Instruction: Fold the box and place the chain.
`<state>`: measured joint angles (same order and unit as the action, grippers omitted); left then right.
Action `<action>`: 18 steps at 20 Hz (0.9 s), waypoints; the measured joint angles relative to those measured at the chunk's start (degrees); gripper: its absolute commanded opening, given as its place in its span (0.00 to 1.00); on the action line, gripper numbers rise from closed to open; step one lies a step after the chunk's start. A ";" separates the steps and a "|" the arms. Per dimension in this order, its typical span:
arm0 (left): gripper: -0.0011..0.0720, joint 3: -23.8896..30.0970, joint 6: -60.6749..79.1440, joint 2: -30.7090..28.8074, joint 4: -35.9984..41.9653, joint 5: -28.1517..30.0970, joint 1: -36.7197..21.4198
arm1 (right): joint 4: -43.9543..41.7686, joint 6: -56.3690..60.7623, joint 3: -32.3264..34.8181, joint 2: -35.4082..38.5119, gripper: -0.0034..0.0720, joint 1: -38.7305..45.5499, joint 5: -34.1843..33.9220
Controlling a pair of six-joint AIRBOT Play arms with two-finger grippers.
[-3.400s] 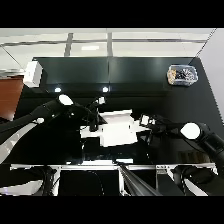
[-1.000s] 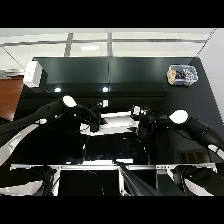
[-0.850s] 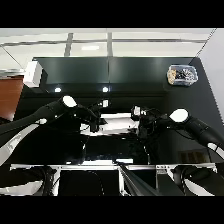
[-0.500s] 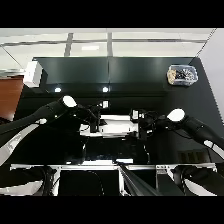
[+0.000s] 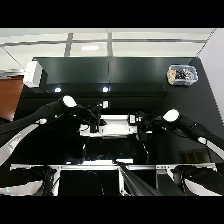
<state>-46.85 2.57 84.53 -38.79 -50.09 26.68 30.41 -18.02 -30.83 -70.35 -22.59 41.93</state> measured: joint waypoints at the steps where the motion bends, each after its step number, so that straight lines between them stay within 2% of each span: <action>1: 0.05 0.00 0.02 0.02 0.00 0.00 0.00 | 0.02 -0.09 0.00 -0.22 1.00 -0.04 -0.04; 18: 0.05 0.00 0.02 0.00 0.00 0.00 0.00 | 1.09 0.87 -0.07 -1.77 1.00 -1.64 -0.83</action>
<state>-46.85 2.59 84.53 -38.79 -50.09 26.68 31.51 -17.15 -30.89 -72.12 -24.23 41.10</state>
